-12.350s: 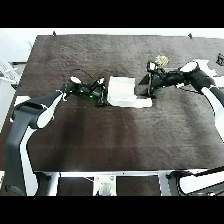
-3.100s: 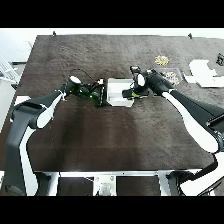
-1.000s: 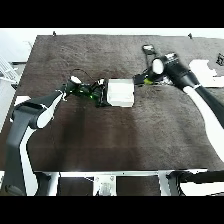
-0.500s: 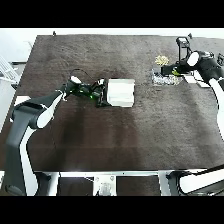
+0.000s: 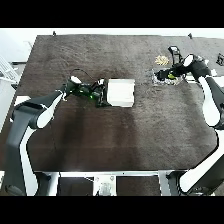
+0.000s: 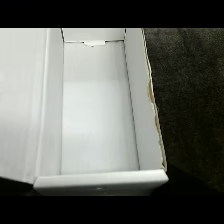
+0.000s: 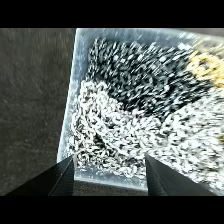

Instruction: Fold the box and place the chain.

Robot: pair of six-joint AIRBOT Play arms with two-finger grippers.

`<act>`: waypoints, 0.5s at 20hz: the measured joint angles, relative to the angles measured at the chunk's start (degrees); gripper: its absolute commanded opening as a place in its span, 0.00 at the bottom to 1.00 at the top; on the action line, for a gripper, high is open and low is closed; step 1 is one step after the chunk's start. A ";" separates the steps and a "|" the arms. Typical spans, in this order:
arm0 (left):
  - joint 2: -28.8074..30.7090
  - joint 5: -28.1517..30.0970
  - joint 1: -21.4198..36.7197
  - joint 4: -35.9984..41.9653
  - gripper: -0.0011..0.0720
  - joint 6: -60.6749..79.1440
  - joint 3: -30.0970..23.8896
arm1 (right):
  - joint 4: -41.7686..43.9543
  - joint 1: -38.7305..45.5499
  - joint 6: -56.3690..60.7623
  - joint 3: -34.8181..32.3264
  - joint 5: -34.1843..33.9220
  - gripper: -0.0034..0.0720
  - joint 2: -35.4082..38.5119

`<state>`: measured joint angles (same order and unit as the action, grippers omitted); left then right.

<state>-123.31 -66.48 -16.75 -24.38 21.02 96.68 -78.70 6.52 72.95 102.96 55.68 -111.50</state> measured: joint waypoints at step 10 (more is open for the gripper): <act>0.00 0.00 0.00 0.02 0.64 0.00 0.00 | 0.48 -0.11 -0.85 3.32 2.21 0.05 -3.54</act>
<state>-123.31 -66.48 -16.75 -24.36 21.02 96.68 -78.22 6.42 72.10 106.28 57.89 -115.04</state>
